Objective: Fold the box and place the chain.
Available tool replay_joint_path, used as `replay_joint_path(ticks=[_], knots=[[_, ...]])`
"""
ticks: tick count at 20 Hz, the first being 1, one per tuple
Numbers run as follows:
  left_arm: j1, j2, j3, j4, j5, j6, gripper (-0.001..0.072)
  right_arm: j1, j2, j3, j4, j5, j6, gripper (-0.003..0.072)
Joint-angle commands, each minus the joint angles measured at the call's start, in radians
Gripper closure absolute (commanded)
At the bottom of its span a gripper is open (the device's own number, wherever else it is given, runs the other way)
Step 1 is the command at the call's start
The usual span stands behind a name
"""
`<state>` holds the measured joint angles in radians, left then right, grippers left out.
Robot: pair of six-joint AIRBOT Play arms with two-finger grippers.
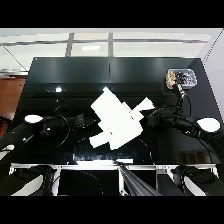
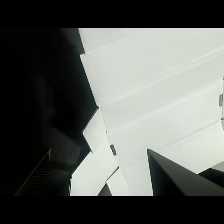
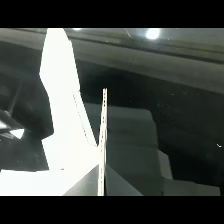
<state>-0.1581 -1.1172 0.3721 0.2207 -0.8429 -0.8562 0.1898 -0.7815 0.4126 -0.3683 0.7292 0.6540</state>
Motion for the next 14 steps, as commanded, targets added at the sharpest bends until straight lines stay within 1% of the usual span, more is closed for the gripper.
replay_joint_path(ticks=[1, 2, 3, 8, 12, 14], knots=[[-0.029, -0.116, -0.005, -0.293, 0.014, 0.230, 0.0006, 0.001, 0.000, -0.001, 0.002, 0.002, 0.025, 0.0652], [-0.032, -0.143, -0.003, -0.370, -0.012, 0.309, 0.0006, 0.001, 0.000, -0.001, 0.001, 0.003, 0.025, 0.0652], [-0.035, -0.172, 0.003, -0.391, -0.037, 0.350, 0.0007, 0.001, 0.000, -0.001, 0.001, 0.003, 0.025, 0.0652], [-0.070, -0.325, 0.059, -0.383, -0.146, 0.409, 0.0007, 0.001, 0.000, -0.001, 0.001, 0.003, 0.028, 0.0652], [-0.114, -0.432, 0.163, -0.380, -0.286, 0.536, 0.0011, 0.001, 0.000, -0.001, -0.002, 0.009, 0.050, 0.0651], [-0.115, -0.474, 0.204, -0.352, -0.352, 0.583, 0.0012, 0.001, 0.000, -0.001, -0.002, 0.012, 0.056, 0.0651]])
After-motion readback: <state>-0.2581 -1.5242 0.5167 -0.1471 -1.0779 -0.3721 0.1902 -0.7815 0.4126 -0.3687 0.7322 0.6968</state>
